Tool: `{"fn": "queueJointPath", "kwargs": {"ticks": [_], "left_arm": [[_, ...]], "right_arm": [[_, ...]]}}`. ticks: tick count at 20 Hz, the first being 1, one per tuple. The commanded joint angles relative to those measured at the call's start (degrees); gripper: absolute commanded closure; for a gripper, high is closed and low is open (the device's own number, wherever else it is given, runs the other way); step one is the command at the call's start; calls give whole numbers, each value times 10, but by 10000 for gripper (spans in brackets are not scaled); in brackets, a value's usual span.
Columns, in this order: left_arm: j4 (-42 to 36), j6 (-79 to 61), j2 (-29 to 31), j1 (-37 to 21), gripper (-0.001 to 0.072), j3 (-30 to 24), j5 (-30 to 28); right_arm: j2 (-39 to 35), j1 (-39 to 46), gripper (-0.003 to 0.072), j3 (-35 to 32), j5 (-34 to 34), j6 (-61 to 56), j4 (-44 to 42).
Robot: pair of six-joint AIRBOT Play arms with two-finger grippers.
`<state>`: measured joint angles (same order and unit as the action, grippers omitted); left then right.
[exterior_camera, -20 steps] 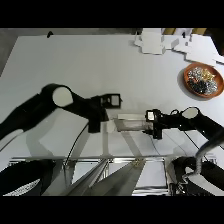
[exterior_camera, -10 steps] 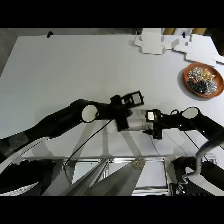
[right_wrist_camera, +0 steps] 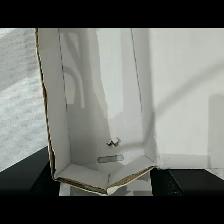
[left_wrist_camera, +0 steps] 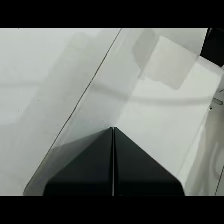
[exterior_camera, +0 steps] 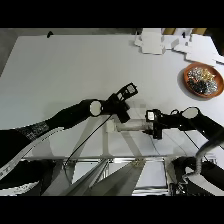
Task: Fold the box and place the chain.
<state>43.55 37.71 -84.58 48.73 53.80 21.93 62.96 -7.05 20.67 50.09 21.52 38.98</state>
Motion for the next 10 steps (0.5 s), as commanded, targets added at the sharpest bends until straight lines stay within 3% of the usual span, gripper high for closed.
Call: {"fn": "queueJointPath", "kwargs": {"ticks": [1,6,10], "left_arm": [[13,0,27,-2,705,0,27],[91,39,115,1,709,0,165],[114,73,102,20,709,-2,216]], "right_arm": [[0,0,289,0,0,0,0],[0,0,289,0,0,0,0],[0,0,289,0,0,0,0]]}}
